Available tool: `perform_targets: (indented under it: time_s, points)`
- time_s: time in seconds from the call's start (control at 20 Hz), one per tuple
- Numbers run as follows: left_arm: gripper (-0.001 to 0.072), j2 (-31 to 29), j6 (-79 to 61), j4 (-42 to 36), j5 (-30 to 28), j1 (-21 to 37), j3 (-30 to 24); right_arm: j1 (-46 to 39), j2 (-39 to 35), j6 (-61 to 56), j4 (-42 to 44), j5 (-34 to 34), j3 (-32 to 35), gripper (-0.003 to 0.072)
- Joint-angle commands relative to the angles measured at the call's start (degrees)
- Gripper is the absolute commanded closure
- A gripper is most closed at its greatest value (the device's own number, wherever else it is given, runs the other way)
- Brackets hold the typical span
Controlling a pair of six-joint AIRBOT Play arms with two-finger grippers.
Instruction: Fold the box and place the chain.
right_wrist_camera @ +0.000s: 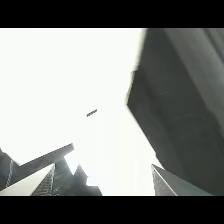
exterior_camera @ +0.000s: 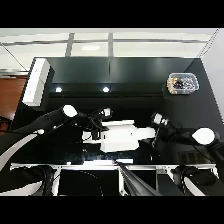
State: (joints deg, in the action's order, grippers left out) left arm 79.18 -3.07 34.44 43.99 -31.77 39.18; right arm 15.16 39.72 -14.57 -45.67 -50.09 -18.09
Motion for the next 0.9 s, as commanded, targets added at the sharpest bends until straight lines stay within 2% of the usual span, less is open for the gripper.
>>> perform_targets:
  time_s: [0.0, 0.25, 0.45, 0.7, 0.85]
  points:
    - [0.0684, 0.2, -0.1, 0.3, -0.1, 0.0, 0.0, 5.8, 0.5, 2.9, -3.1, 0.9, 1.9, -0.0015]
    - [0.0683, 0.2, -0.1, 0.3, -0.1, 0.0, 0.0, 10.8, 4.3, 5.1, -3.7, 1.6, 2.0, -0.0015]
    - [0.0683, 0.2, -0.1, 0.3, -0.1, 0.0, 0.0, 15.3, 6.3, 5.2, -1.0, 10.7, 2.0, -0.0015]
    - [0.0683, 0.2, -0.1, 0.3, -0.1, 0.0, 0.0, 20.4, 6.3, 5.8, 0.7, 15.3, 1.7, -0.0016]
    - [0.0683, 0.2, -0.1, 0.3, -0.1, 0.0, 0.0, 20.6, 6.3, 5.8, -0.3, 18.1, 1.5, -0.0015]
